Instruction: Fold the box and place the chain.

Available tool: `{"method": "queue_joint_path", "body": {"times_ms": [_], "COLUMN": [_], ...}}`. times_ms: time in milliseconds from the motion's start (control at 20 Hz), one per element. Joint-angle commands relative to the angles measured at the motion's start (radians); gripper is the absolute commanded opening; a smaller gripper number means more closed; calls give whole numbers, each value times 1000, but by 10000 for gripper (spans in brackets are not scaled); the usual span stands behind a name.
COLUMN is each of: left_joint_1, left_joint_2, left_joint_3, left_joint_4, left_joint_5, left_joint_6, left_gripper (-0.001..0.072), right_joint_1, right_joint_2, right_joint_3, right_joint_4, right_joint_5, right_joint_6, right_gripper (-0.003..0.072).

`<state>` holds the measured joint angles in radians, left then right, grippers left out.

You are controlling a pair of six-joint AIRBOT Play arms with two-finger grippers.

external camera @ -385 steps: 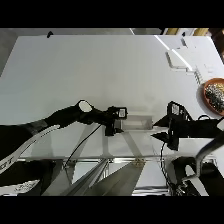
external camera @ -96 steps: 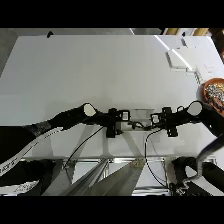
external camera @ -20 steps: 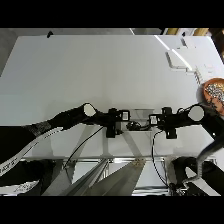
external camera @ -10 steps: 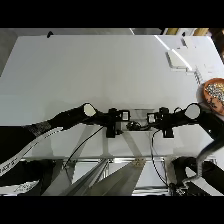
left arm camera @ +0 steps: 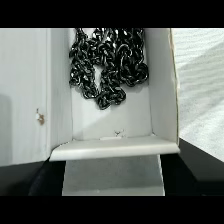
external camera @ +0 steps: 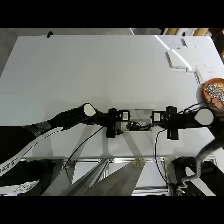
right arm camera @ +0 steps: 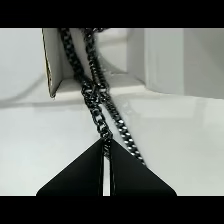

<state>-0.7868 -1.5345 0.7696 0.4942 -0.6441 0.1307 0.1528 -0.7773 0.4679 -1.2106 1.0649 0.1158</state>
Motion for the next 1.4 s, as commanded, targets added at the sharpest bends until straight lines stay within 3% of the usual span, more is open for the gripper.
{"method": "queue_joint_path", "body": {"times_ms": [0, 150, 350, 450, 700, 800, 900, 1150, 1250, 1350], "left_joint_1": [0, 0, 0, 0, 0, 0, 0, 0, 0, 0], "left_joint_2": [0, 0, 0, 0, 0, 0, 0, 0, 0, 0], "left_joint_3": [0, 0, 0, 0, 0, 0, 0, 0, 0, 0], "left_joint_4": [0, 0, 0, 0, 0, 0, 0, 0, 0, 0], "left_joint_5": [0, 0, 0, 0, 0, 0, 0, 0, 0, 0], "left_joint_6": [0, 0, 0, 0, 0, 0, 0, 0, 0, 0], "left_gripper": [132, 132, 132, 132, 132, 132, 132, 132, 132, 132], "right_joint_1": [21, 143, 379, 455, 478, 476, 476, 256, 87, -53], "right_joint_2": [126, 120, 51, -13, -111, -105, -67, 90, 96, 69], "right_joint_3": [44, 116, 145, 145, 145, 145, 145, 145, 143, 135], "right_joint_4": [123, 256, 375, 376, 241, 156, 83, -34, -46, -35], "right_joint_5": [70, 10, -253, -320, -317, -316, -299, -60, 23, 24], "right_joint_6": [42, 43, 46, 76, 197, 237, 255, 189, 40, -50], "right_gripper": [14, 13, 14, 14, 18, 165, 184, 179, 178, 178]}}
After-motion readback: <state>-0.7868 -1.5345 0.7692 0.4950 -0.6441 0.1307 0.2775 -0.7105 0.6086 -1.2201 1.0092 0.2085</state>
